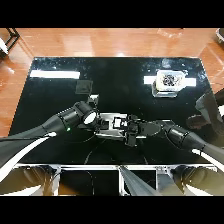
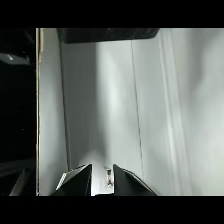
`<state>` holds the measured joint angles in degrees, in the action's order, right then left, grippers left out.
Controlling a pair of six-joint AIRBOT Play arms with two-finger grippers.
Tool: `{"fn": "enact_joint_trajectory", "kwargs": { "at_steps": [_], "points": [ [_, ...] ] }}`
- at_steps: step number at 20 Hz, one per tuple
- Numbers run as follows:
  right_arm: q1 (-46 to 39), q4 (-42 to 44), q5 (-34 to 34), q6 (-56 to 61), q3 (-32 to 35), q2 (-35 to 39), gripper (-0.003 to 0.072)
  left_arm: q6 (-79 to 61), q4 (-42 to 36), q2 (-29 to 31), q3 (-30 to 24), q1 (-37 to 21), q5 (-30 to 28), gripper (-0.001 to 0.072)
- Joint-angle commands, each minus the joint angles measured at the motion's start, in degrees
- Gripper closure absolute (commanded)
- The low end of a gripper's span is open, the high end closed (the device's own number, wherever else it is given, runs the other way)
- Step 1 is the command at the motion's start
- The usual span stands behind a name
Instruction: Fold the box and place the chain.
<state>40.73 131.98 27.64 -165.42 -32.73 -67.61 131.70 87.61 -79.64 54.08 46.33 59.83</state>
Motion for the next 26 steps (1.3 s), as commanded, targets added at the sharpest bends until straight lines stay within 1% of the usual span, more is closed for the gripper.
{"fn": "enact_joint_trajectory", "kwargs": {
  "at_steps": [1,3,4,5,6,8,9,11,12,13,14,16,17,19,20,22,24,26],
  "points": [
    [-0.5,-1.8,0.9,1.9,-0.1,1.9,0.0666,-0.1,0.1,0.0,0.0,0.0,0.3,0.0688],
    [-3.5,-6.5,5.0,9.8,-0.1,5.8,0.0667,-0.1,0.1,0.0,0.0,0.0,0.4,0.0688],
    [-6.0,-8.9,8.3,15.1,-0.1,8.0,0.0667,-0.1,0.1,0.0,0.0,0.0,0.4,0.0688],
    [-9.4,-9.3,12.3,21.3,-0.1,10.5,0.0667,-0.1,0.1,0.0,0.0,0.0,0.4,0.0688],
    [-13.4,-7.2,15.7,27.1,-0.1,13.2,0.0667,-0.1,0.1,0.0,0.0,0.0,0.4,0.0688],
    [-21.3,-2.3,22.1,33.0,-0.1,18.1,0.0667,-0.1,0.2,0.0,0.0,0.0,0.4,0.0688],
    [-24.9,-2.0,24.9,36.3,-0.1,20.5,0.0667,-0.1,0.1,0.0,0.0,0.0,0.4,0.0688],
    [-33.2,-5.3,30.5,49.0,0.0,23.4,0.0667,-0.1,0.1,0.0,0.0,0.0,0.5,0.0688],
    [-37.5,-5.5,33.7,53.5,0.6,23.7,0.0666,-0.1,-0.1,0.0,0.0,0.0,0.4,0.0688],
    [-40.3,-3.7,34.5,56.1,2.1,23.7,0.0666,-0.1,-0.1,0.0,0.0,0.0,0.4,0.0688],
    [-42.2,-2.1,34.2,58.4,4.3,23.6,0.0666,-0.1,-0.1,0.0,0.0,0.0,0.3,0.0688],
    [-43.3,-3.1,32.1,66.8,8.9,23.4,0.0667,-0.1,-0.1,0.0,0.0,0.0,0.5,0.0688],
    [-43.3,-3.1,30.3,69.9,11.8,23.3,0.0667,-0.1,-0.1,0.0,0.0,0.1,0.4,0.0688],
    [-43.2,-2.8,25.2,72.5,16.1,22.1,0.0667,-0.1,-0.1,0.0,0.0,0.1,0.4,0.0688],
    [-43.2,-2.8,23.5,72.4,16.5,20.3,0.0666,-0.1,-0.1,0.0,0.0,0.1,0.4,0.0688],
    [-43.0,1.5,23.2,71.7,16.4,16.0,0.0666,0.0,-0.1,0.0,0.0,0.1,0.1,0.0688],
    [-41.0,4.9,22.7,69.7,16.4,10.7,0.0666,0.0,-0.1,0.0,0.0,0.1,0.0,0.0688],
    [-37.8,10.3,21.0,67.2,15.8,6.3,0.0666,0.0,0.0,0.0,0.0,0.1,0.0,0.0688]
  ]
}}
